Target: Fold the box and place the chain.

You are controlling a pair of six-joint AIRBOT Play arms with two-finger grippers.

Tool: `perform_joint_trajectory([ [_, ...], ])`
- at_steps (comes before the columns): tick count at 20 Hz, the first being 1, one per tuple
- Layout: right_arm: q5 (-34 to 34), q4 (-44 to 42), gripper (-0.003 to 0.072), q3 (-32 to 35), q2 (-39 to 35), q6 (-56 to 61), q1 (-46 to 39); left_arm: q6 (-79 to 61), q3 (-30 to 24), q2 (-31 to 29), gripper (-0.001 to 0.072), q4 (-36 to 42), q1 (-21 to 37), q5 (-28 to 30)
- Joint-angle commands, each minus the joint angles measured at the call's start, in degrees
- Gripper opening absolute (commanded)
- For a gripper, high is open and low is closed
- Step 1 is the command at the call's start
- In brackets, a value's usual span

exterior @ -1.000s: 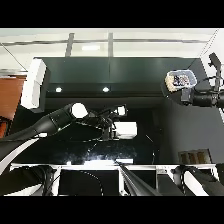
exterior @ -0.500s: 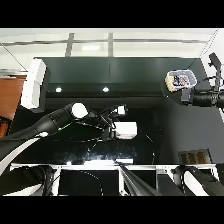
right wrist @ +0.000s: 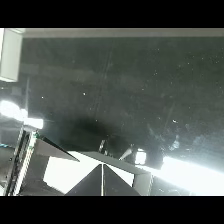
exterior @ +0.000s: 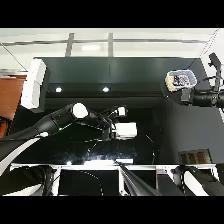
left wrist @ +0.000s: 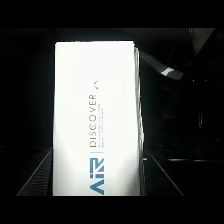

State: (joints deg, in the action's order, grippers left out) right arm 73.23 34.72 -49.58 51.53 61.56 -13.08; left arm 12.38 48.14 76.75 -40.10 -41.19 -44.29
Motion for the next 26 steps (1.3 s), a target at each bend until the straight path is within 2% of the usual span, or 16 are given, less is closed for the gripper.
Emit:
perform_joint_trajectory([
  [1, 0.0, 0.0, 0.0012, 0.0, 0.0, 0.0, 0.0, -0.1, 0.0, 0.0, 0.0704, 0.1, 0.0, 0.0],
  [9, 0.0, 0.0, 0.0012, 0.0, 0.0, 0.2, 0.0, 0.3, 0.0, 0.2, 0.0705, -3.0, -2.3, -0.7],
  [18, 0.0, 0.0, 0.0012, 0.0, 0.0, 0.2, 0.0, 3.5, 0.0, 1.5, 0.0705, -3.7, -3.6, 1.5],
  [22, -0.1, 0.0, 0.0012, 0.0, 0.0, 0.2, 0.0, 10.6, 0.0, 4.4, 0.0705, -9.0, -8.5, 10.6],
  [25, -0.2, 0.0, 0.0011, 0.0, 0.0, 0.2, 0.0, 10.6, 0.0, 5.2, 0.0702, -12.0, -12.0, 14.4],
  [26, -0.2, 0.0, 0.0012, 0.0, 0.0, 0.2, 0.0, 11.2, 0.0, 5.2, 0.0668, -14.1, -12.7, 15.0],
])
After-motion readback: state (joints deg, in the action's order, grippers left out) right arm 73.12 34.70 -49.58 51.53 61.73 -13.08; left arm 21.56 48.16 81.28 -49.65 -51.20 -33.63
